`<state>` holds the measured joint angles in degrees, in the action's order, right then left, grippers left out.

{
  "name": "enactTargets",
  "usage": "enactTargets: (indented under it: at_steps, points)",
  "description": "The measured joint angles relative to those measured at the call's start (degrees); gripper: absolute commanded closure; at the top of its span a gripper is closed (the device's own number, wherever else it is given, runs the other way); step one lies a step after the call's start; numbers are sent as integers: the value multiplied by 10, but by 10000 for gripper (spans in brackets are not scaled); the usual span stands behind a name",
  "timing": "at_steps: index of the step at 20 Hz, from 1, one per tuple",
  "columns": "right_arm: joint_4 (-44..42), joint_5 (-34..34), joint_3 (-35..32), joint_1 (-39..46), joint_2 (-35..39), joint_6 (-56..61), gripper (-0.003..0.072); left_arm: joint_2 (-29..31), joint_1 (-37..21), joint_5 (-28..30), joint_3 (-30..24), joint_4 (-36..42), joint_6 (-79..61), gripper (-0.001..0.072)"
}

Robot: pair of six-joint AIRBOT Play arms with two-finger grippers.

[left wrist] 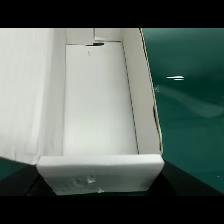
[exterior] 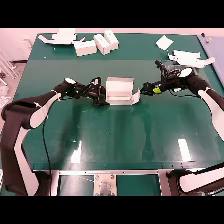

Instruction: Fold the box and place the chain.

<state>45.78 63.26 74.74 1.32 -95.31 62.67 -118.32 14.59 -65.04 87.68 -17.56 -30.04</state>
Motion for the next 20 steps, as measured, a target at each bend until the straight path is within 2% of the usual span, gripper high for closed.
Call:
enactTargets:
  at_steps: [1, 2, 3, 5, 6, 7, 8, 20]
  points:
    - [0, 6, 2, -1, 2, 0, 621, 0, 0, 0, 0, 0, 0, 201]
    - [0, 9, 4, -3, 3, 1, 466, 0, 0, 0, 0, 0, 0, 201]
    - [2, 12, 5, -5, 4, 1, 418, 0, 0, 0, 0, 0, 0, 200]
    - [2, 17, 7, -8, 5, 1, 411, 0, 0, 0, 0, 0, 0, 201]
    - [2, 18, 7, -9, 5, 1, 381, 0, 0, 0, 0, 0, 0, 201]
    - [2, 20, 7, -10, 6, 1, 271, 0, 0, 0, 0, 0, 0, 201]
    - [2, 20, 7, -13, 6, 1, 234, 0, 0, 0, 0, 0, 0, 201]
    - [28, 20, 9, -50, 6, 26, 230, 0, 0, -1, 0, 0, 0, 200]
